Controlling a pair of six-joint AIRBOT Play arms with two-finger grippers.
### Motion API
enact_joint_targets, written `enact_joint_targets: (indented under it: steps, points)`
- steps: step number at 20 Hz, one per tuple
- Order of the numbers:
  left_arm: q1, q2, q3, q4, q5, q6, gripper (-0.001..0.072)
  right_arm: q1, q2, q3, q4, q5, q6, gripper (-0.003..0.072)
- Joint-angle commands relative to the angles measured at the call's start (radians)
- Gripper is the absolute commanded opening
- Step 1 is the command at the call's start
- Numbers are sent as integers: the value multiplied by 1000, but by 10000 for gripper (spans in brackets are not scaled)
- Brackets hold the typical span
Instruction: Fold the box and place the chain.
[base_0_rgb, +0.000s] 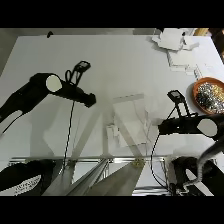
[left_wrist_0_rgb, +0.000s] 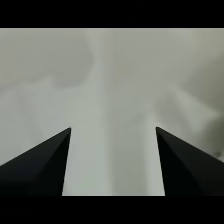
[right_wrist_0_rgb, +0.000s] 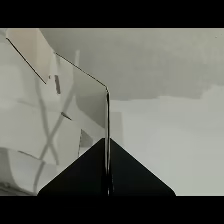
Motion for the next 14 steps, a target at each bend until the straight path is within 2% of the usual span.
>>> enact_joint_targets:
  steps: [1,3,5,10,14]
  points:
    - [1,-118,0,-577,-117,570,651,18,2,-2,3,-3,14,17]
    - [-2,-186,0,-627,-175,652,651,18,2,-2,0,-4,14,18]
    - [-3,-245,0,-637,-186,683,661,18,2,-2,0,-4,14,18]
    - [-32,-334,0,-766,-185,811,646,18,2,-2,-1,-6,14,18]
    - [-103,-373,0,-764,-158,847,610,18,2,-2,-1,-6,14,18]
